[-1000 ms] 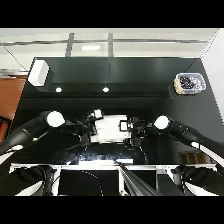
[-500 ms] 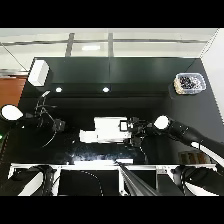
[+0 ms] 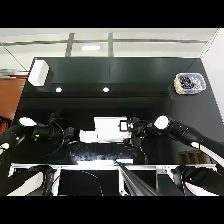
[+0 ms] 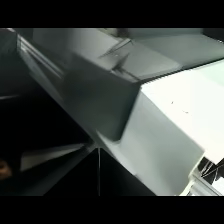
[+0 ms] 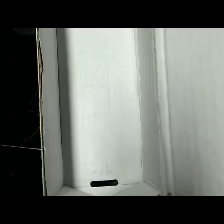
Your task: Fold the box and place the chain.
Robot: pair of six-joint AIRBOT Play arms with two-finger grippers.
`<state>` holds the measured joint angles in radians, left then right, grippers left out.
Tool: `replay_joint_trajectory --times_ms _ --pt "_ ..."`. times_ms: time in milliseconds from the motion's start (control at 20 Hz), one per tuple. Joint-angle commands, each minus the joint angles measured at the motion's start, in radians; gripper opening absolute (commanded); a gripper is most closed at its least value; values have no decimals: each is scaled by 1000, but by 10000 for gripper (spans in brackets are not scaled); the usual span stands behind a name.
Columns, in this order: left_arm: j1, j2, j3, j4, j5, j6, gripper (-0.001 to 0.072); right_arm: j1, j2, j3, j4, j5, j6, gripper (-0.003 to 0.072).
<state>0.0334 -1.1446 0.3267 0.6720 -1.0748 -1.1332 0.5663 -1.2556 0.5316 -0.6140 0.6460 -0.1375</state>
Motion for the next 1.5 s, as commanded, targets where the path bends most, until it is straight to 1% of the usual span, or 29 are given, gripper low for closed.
replay_joint_trajectory --times_ms 0,150,250,300,350,400,450,500,700,950,1050,1200,1350,1400,1450 --pt "-122 -23 -10 -143 85 53 26 1 0 0 0 -1 2 193" --pt "-182 -23 -7 -200 134 76 33 1 0 0 0 -1 2 193" --pt "-182 -21 8 -198 135 116 115 1 0 0 0 -2 2 193" --pt "-179 -19 17 -199 128 116 177 1 0 0 0 -2 2 193" --pt "-174 -19 30 -197 106 116 269 1 0 0 0 -2 2 193" --pt "-166 -19 45 -187 82 117 406 1 0 0 0 -2 2 193" --pt "-159 -19 63 -168 60 117 617 1 0 0 0 -2 2 193" --pt "-153 -18 78 -151 50 117 709 1 0 0 0 -2 2 193" --pt "-150 -18 115 -151 40 116 709 1 0 0 0 -2 2 193" --pt "-157 -18 116 -195 5 117 709 1 0 0 0 -3 3 193" --pt "-184 -18 118 -196 10 125 708 1 0 0 1 -3 3 193" --pt "-263 -18 143 -191 27 121 702 1 0 0 1 -3 3 193" --pt "-341 -18 187 -167 73 61 680 1 0 0 1 -3 3 193" --pt "-362 -18 204 -140 91 25 597 1 0 0 1 -3 3 193" --pt "-385 -18 224 -93 111 -37 576 1 0 0 1 -3 3 193"
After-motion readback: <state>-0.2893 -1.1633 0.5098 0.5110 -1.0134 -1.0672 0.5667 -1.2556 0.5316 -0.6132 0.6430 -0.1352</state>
